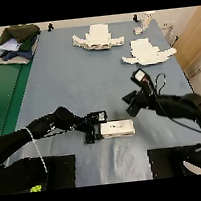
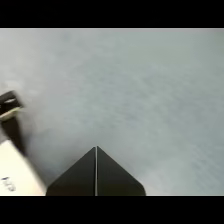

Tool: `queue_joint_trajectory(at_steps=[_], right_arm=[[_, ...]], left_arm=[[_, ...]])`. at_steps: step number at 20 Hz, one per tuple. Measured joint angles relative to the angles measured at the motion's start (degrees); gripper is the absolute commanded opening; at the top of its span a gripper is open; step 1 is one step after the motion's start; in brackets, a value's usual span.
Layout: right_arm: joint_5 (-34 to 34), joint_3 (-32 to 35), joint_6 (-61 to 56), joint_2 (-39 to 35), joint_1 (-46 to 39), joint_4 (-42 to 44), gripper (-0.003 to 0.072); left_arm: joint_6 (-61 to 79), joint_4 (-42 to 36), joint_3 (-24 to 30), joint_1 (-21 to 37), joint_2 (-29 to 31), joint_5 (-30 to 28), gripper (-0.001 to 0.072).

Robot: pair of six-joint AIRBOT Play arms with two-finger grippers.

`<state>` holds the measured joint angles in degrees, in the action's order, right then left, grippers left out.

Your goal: Fold the box.

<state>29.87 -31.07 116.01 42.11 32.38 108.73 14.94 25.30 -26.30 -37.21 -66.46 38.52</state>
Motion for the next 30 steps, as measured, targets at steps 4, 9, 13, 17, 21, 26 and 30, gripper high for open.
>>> queue_joint_trajectory(at_steps=[4,9,13,17,21,26,30], right_arm=[[15.4,-12.9,-10.7,9.4,-8.9,-9.6,0.0012],[28.7,-22.2,-17.1,21.6,-14.4,-14.1,0.0012],[32.3,-24.3,-19.1,27.3,-15.6,-14.5,0.0012],[33.5,-24.9,-19.7,29.2,-15.9,-14.4,0.0012],[33.9,-25.0,-20.0,29.7,-16.0,-14.3,0.0012],[34.1,-25.0,-20.0,29.9,-16.0,-14.3,0.0012],[34.1,-25.0,-20.0,29.9,-16.0,-14.2,0.0012]], left_arm=[[0.0,0.0,0.0,0.0,0.0,0.0,0.0503],[0.0,0.0,0.0,0.0,0.0,0.0,0.0503],[0.0,0.0,0.0,0.0,0.0,0.0,0.0503],[0.0,0.0,0.0,0.0,0.0,0.0,0.0503],[0.0,0.0,0.0,0.0,0.0,0.0,0.0503],[-1.1,0.1,-0.6,0.0,0.3,1.4,0.0503],[-5.3,0.2,-1.0,1.0,3.0,2.2,0.0503]])
